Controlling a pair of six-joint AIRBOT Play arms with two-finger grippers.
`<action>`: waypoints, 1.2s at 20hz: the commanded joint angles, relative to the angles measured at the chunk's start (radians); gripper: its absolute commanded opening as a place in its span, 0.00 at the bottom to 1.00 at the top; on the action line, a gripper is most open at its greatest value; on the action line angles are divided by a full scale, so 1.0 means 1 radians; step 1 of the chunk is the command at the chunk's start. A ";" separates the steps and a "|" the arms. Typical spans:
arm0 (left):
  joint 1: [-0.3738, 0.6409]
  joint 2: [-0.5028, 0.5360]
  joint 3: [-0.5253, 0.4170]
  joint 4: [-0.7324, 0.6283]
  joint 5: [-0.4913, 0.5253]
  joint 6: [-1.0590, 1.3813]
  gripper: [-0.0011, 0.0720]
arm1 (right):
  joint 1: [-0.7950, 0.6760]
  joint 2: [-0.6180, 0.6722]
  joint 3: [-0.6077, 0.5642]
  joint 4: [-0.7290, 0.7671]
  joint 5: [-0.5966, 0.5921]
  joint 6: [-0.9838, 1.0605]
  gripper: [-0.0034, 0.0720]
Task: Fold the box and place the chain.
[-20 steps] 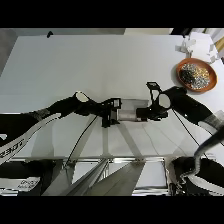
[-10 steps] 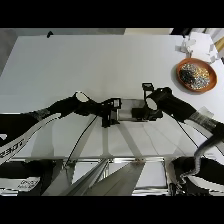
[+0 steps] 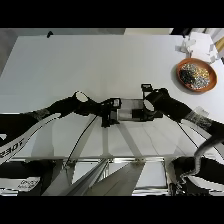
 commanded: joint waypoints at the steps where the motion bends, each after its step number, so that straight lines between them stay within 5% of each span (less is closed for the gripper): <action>1: 0.000 0.000 0.000 0.000 0.001 0.001 0.20 | 0.001 -0.001 0.001 -0.024 -0.004 -0.002 0.32; 2: 0.000 0.000 0.000 0.000 0.001 0.001 0.20 | 0.001 -0.001 0.001 -0.029 -0.006 -0.002 0.37; 10: 0.000 0.000 0.000 -0.001 0.001 0.001 0.20 | 0.000 0.000 0.001 -0.082 -0.010 0.004 0.35; 16: 0.000 0.000 0.000 -0.001 0.001 0.001 0.20 | 0.000 -0.001 -0.005 -0.086 -0.041 0.005 0.10; 21: 0.000 0.000 0.000 0.000 0.001 0.001 0.20 | 0.000 0.000 -0.039 -0.074 -0.071 0.005 0.10; 24: 0.000 0.000 0.000 -0.001 0.001 0.001 0.20 | 0.000 0.000 -0.039 -0.071 -0.088 0.005 0.26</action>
